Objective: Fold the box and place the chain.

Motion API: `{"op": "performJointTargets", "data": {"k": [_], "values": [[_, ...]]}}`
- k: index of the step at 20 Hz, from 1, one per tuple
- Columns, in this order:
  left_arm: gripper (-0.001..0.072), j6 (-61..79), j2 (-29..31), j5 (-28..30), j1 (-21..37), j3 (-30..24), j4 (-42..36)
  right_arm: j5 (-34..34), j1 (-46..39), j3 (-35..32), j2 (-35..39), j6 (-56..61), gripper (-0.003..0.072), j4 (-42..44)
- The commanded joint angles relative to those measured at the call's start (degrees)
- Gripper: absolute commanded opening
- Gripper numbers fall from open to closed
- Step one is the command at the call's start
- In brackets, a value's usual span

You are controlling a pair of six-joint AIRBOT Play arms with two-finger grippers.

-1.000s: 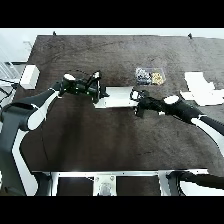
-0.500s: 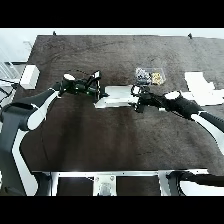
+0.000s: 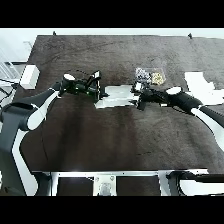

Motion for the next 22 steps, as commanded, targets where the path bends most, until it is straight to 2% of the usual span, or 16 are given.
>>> {"op": "performJointTargets", "data": {"k": [1,7,16,22], "values": [[0.0022,0.0,0.0,0.0,0.0,0.0,0.0,2.3,-1.1,1.3,-1.0,0.0,0.0553,-1.2],[0.0022,0.0,0.0,0.0,0.0,0.0,0.0,9.3,-3.6,6.6,-5.1,0.0,0.0552,-1.6],[0.0022,0.0,0.0,0.0,0.0,0.0,0.0,13.2,-4.1,11.4,-8.0,0.0,0.0553,-5.2],[0.0022,0.0,0.0,0.0,0.0,0.0,0.0,19.6,-5.6,17.4,-13.4,0.0,0.0553,-5.4]]}}
